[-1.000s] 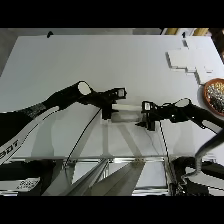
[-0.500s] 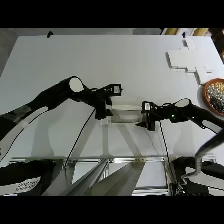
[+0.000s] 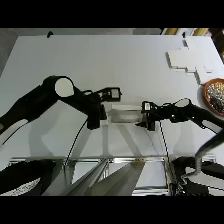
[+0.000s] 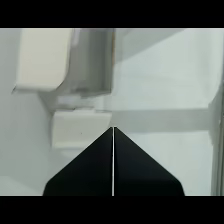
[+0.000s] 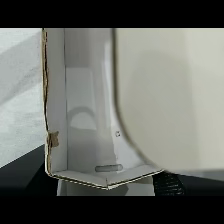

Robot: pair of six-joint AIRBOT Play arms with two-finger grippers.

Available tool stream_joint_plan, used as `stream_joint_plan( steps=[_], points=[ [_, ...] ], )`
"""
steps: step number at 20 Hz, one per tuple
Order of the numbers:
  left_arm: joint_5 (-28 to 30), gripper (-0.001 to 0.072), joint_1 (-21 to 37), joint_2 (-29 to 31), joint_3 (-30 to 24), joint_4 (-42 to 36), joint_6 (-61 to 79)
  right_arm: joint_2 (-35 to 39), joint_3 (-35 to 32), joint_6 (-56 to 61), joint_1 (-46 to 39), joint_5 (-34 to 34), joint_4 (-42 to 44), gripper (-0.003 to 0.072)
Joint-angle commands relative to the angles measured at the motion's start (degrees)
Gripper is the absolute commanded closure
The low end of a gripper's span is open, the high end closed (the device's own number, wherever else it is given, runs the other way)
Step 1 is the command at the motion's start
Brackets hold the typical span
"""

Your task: Fold the box and place the chain.

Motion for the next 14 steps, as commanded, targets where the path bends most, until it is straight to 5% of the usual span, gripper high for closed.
stream_joint_plan(
  steps=[1,7,14],
  points=[
    [11.3,0.0706,-7.9,-0.3,0.0,0.0,-1.4,0.0,0.0,0.0,0.0,0.0,0.0,0.0358],
    [38.4,0.0707,-10.1,-9.2,1.3,-0.9,-3.0,0.0,0.0,0.0,0.0,0.0,0.0,0.0358],
    [40.9,0.0707,-5.9,-20.2,3.9,-4.0,-8.6,0.0,0.0,0.0,0.0,0.0,0.0,0.0358]
  ],
)
